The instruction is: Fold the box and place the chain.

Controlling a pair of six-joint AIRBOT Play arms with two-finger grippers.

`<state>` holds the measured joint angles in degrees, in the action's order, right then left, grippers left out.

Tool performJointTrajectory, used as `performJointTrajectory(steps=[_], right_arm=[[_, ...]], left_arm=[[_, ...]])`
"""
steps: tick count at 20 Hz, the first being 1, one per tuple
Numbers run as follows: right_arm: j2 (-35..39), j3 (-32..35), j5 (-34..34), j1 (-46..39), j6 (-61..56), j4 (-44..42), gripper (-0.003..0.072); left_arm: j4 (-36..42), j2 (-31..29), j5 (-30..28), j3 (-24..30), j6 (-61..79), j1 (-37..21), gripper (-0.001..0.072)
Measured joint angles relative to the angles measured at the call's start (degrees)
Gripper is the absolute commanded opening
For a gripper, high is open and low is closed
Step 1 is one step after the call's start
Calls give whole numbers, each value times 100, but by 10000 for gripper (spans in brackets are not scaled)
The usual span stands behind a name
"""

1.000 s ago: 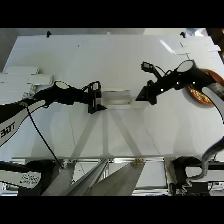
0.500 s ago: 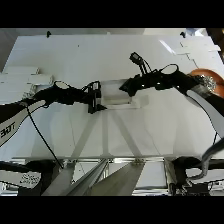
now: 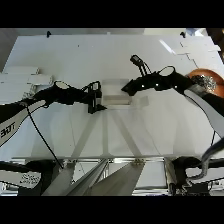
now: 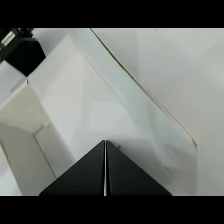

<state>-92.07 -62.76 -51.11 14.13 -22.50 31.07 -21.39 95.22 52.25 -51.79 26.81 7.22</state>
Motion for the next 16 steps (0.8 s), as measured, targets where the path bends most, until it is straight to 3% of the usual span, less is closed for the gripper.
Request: performJointTrajectory(steps=[4, 6, 8, 11, 16], right_arm=[[763, -9, -389, -352, 389, 151, 21], [1005, -7, -758, -542, 586, 518, 203], [1091, 22, -1056, -640, 732, 1215, 299], [942, 68, -1241, -669, 1224, 2028, 317], [455, 87, -1311, -446, 2601, 2212, 334]], left_arm=[[0, 0, 2, -2, -2, 0, 260], [0, 0, 4, -2, -2, 0, 260], [2, 0, 4, -2, -2, 0, 260], [2, 0, 4, -2, -2, 0, 260], [4, 0, 4, -2, -4, 0, 260]])
